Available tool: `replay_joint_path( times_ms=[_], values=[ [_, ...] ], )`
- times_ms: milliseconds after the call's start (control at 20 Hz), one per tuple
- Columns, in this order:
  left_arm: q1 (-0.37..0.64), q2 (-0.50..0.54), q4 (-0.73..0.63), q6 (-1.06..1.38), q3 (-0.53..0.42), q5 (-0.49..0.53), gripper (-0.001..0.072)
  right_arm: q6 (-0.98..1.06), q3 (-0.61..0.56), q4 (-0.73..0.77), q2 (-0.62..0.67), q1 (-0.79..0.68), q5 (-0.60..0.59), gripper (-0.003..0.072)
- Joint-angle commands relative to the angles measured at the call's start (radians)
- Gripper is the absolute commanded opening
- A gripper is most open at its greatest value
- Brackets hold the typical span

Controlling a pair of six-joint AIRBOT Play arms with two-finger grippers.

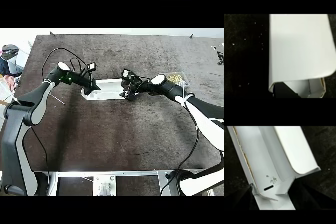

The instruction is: Fold the box and place the chain.

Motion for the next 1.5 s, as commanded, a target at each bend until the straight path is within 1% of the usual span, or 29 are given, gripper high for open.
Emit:
replay_joint_path(
  times_ms=[0, 100, 150, 400, 550, 750, 950, 1100, 1300, 1450],
  values=[
    [0.0, 0.0, -0.001, 0.0, 0.0, -0.002, 0.0011, 0.007, 0.055, 0.013, -0.032, -0.022, 0.072, 0.0677],
    [0.0, 0.0, -0.001, 0.0, 0.0, -0.001, 0.0011, -0.004, 0.103, 0.013, -0.075, -0.033, 0.152, 0.0678],
    [0.0, 0.0, -0.001, 0.001, 0.0, -0.001, 0.0011, -0.005, 0.13, 0.009, -0.097, -0.043, 0.187, 0.0716],
    [0.0, 0.0, -0.001, 0.0, 0.0, -0.002, 0.0011, -0.036, 0.262, 0.009, -0.195, -0.109, 0.381, 0.0717],
    [0.0, 0.0, -0.001, 0.0, 0.0, -0.002, 0.0011, -0.037, 0.325, 0.01, -0.24, -0.111, 0.411, 0.0717],
    [0.0, 0.0, 0.0, 0.0, 0.0, -0.002, 0.0011, -0.037, 0.379, 0.011, -0.283, -0.109, 0.447, 0.0716],
    [0.0, 0.0, 0.0, 0.0, 0.0, -0.001, 0.0011, -0.037, 0.438, 0.014, -0.322, -0.101, 0.513, 0.0716],
    [0.0, 0.0, -0.001, 0.0, 0.0, -0.002, 0.0011, -0.064, 0.462, 0.012, -0.345, -0.082, 0.518, 0.0715],
    [0.0, 0.0, -0.001, 0.001, 0.0, -0.001, 0.0011, -0.063, 0.492, 0.01, -0.397, -0.077, 0.562, 0.0714],
    [0.0, 0.0, -0.001, 0.001, 0.0, -0.001, 0.0011, -0.064, 0.492, 0.01, -0.4, -0.076, 0.562, 0.0705]
  ],
)
